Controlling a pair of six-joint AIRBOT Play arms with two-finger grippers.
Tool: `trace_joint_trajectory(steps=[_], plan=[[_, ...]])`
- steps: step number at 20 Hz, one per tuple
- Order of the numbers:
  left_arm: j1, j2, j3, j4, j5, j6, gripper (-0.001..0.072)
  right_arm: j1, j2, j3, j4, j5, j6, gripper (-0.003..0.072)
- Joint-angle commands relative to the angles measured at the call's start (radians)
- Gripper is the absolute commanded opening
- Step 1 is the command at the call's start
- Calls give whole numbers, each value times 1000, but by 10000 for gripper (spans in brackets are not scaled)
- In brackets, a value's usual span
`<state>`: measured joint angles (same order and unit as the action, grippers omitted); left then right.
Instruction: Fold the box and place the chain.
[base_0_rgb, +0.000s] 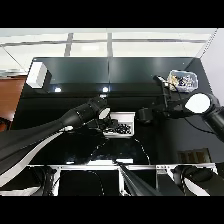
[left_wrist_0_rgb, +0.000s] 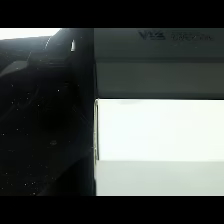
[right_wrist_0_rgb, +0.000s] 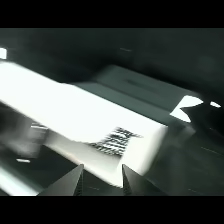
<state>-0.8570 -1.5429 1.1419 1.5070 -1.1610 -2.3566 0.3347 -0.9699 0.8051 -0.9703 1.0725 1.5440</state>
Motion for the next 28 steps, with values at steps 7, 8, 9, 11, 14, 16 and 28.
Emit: trace_joint_trajectory(steps=[7,8,9,11,14,16,28], plan=[[22,3,35,3,-56,-5,53,-78,-1,0,-105,57,-32,284],[18,11,54,14,-72,-5,228,-78,-1,0,-105,57,-34,285],[13,31,71,39,-77,-5,438,-78,-1,0,-105,57,-34,284],[0,103,77,116,-75,-4,533,-78,-1,0,-105,58,-34,285],[-2,233,64,232,-132,39,532,-78,-1,0,-105,57,-34,285],[14,333,10,340,-177,42,531,-78,-1,0,-105,57,-34,285],[662,513,-668,-947,262,1782,501,-78,-1,0,-104,39,-33,285]])
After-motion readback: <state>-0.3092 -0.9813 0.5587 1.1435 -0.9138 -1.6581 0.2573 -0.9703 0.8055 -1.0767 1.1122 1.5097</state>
